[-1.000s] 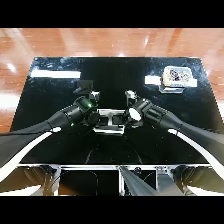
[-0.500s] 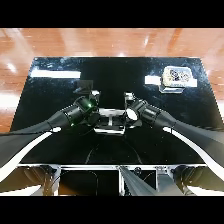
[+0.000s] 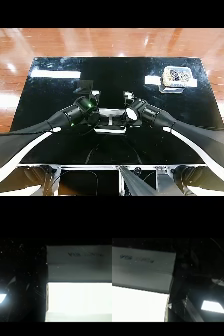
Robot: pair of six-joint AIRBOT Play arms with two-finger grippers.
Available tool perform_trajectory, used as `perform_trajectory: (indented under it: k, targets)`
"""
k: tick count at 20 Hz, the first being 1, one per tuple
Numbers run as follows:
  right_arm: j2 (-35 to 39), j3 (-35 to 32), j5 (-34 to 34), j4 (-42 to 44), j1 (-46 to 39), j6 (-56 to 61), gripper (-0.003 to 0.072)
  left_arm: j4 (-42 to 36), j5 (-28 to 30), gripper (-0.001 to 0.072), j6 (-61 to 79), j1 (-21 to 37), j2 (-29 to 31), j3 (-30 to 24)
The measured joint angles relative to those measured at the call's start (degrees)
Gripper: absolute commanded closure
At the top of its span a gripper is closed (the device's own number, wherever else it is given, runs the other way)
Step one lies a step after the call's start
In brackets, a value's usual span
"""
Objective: Fold the box and place the chain.
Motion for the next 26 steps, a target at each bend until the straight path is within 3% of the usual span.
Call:
perform_trajectory:
  k: [5,6,7,8,17,19,26]
  targets:
    - [0.0,0.4,-0.4,0.8,0.0,-1.5,0.065,0.0,0.0,0.0683,0.0,0.0,0.0,0.0]
    - [0.0,0.5,-0.4,1.0,0.0,-1.6,0.059,0.0,0.0,0.0683,0.0,0.0,0.0,0.0]
    - [0.0,0.6,-0.6,1.2,0.0,-2.2,0.0332,0.0,0.0,0.0683,-0.1,0.0,0.0,0.0]
    - [-0.1,0.8,-1.4,2.0,0.0,-2.3,0.0305,0.0,0.0,0.0683,-0.1,0.0,0.0,0.0]
    - [-0.1,4.9,2.6,0.6,-0.2,-1.8,0.0306,-0.2,0.0,0.0683,0.0,0.0,0.0,0.0]
    - [0.0,5.7,3.6,-0.3,-0.2,-1.5,0.0377,-0.2,0.0,0.0684,0.0,0.0,0.0,0.0]
    - [-1.0,6.4,6.5,-1.1,-0.2,-0.4,0.0377,-0.2,-0.2,0.0683,0.2,0.0,0.0,0.0]
